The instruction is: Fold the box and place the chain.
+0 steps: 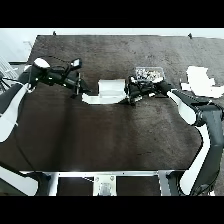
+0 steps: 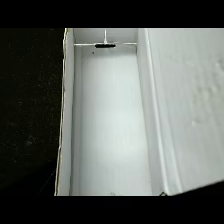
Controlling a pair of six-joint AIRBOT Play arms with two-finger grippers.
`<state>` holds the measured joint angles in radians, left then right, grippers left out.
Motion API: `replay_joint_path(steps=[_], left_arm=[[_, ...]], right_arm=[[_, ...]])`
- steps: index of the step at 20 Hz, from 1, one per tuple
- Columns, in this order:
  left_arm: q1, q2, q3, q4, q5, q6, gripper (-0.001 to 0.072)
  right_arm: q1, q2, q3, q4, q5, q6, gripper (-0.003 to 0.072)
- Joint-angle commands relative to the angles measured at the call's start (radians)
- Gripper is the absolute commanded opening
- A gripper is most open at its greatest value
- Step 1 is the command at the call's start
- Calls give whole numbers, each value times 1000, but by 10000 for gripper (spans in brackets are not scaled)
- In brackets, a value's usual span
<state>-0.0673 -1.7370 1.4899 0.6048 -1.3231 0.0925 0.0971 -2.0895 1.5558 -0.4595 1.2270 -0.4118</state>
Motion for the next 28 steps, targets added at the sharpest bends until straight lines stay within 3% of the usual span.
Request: replay_joint_path(steps=[1, 6, 11, 14, 28], left_arm=[[69, 19, -32, -80, -6, -204, 16], [152, 18, -94, -34, 180, -743, 17], [131, 13, -95, 102, 153, -1100, 17], [124, 13, -95, 151, 159, -1201, 18], [117, 13, -150, 113, 132, -1319, 19]], right_arm=[[1, 0, 0, 0, 1, -1, 496], [1, 0, 0, 0, 1, 0, 496], [1, 0, 0, 0, 1, 0, 496], [1, 0, 0, 0, 1, -1, 496], [1, 0, 0, 0, 1, 0, 496]])
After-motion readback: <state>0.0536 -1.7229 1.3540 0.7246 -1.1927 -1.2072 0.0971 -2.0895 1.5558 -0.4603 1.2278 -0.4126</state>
